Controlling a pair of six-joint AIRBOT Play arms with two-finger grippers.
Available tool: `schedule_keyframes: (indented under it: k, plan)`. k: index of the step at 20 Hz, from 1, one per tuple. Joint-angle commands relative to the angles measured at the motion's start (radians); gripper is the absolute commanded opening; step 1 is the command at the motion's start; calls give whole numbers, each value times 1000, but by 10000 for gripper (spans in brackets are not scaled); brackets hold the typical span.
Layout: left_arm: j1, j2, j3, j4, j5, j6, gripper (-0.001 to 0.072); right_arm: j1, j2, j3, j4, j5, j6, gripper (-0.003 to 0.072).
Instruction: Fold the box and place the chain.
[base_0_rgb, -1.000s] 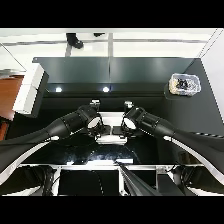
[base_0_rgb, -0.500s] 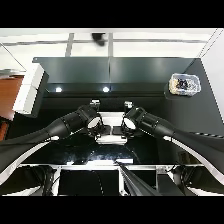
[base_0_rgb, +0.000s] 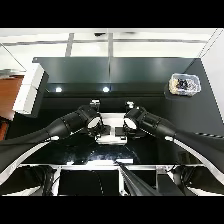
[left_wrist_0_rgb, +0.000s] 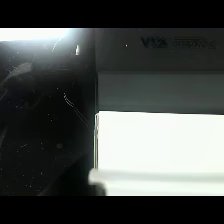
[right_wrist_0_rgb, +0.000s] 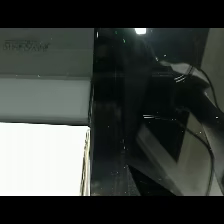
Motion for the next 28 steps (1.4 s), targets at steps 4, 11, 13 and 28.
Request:
schedule_keyframes:
  k: [4, 11, 13, 28]
  plan:
    - [0, -1, 0, 0, -4, -1, 32, 14, -11, 0, 3, -19, -3, 264]
    - [-1, -1, 0, 0, -3, -1, 32, 14, -13, 0, 18, -39, 8, 84]
    - [-1, -1, 0, 0, -3, -1, 32, 14, -13, 0, 26, -45, 6, 26]
    - [0, -1, 0, 0, 0, -1, 32, 12, 13, 1, 36, -68, -65, 386]
